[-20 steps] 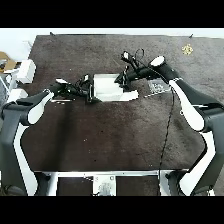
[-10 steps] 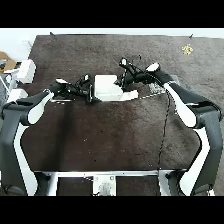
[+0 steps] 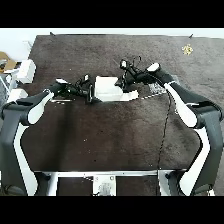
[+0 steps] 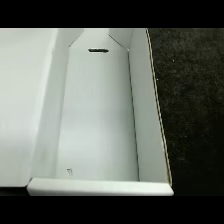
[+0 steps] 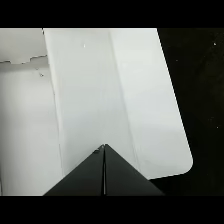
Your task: Fold the box and place the chain.
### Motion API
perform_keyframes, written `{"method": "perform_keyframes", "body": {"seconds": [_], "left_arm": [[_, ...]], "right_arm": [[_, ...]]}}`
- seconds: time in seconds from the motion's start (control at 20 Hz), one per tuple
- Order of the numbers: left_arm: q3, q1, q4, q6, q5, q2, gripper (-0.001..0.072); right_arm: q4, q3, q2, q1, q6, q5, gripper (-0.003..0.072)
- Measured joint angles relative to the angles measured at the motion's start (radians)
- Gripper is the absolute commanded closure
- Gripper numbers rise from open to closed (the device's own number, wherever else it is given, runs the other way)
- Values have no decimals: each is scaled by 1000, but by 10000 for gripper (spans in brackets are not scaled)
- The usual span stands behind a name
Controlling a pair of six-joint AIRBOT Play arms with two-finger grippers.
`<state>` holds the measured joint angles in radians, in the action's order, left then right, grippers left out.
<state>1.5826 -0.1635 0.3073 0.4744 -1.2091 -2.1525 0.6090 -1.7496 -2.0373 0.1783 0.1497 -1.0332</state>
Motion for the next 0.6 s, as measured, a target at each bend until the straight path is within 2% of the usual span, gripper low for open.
{"method": "perform_keyframes", "body": {"seconds": [0.15, 0.3, 0.35, 0.45, 0.5, 0.6], "left_arm": [[0, 0, 0, 0, 0, 0, 435], [0, 0, 0, -1, 0, 0, 435], [0, 0, 0, -1, 0, 0, 435], [0, 0, 0, -2, 0, 0, 435], [0, 0, 0, -2, 1, 0, 435], [0, 0, -1, -3, 1, 0, 435]], "right_arm": [[-11, -1, 64, -25, 3, -39, 683], [52, -1, 135, -46, -57, -104, 682], [90, -1, 153, -48, -79, -123, 608], [177, 5, 174, -52, -126, -139, 98], [220, 17, 181, -55, -143, -137, -4], [277, 58, 188, -55, -145, -109, -4]]}}
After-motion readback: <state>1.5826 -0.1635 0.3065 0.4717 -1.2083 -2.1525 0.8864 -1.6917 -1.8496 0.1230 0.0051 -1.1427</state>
